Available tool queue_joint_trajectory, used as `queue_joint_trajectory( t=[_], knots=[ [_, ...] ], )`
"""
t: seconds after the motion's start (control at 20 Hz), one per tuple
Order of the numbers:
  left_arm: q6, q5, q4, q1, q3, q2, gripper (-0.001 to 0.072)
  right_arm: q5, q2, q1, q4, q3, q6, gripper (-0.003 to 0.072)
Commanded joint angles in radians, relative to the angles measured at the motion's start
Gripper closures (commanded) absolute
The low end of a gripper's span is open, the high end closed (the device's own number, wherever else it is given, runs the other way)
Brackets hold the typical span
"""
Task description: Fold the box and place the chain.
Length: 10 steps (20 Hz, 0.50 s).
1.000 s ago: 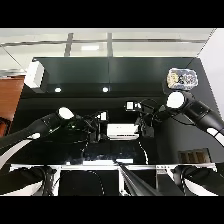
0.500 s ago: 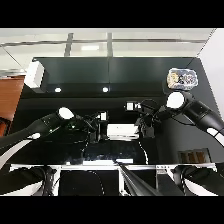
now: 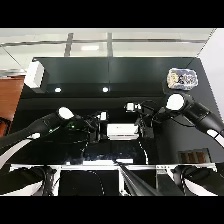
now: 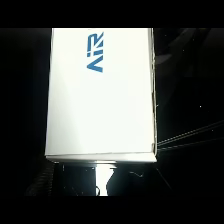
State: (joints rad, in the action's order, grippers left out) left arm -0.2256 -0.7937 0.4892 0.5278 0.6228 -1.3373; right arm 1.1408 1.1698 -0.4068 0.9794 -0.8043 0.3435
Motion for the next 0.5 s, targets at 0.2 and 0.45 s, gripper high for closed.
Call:
queue_joint_trajectory(
  t=[0.2, 0.45],
  knots=[
    [-0.002, 0.001, 0.000, 0.000, 0.000, 0.000, 0.0375, 0.002, -0.063, 0.000, -0.001, -0.001, 0.016, 0.0202],
    [-0.002, 0.001, 0.000, 0.000, 0.000, 0.000, 0.0376, 0.003, -0.069, 0.000, -0.026, -0.002, 0.043, 0.0125]
  ],
)
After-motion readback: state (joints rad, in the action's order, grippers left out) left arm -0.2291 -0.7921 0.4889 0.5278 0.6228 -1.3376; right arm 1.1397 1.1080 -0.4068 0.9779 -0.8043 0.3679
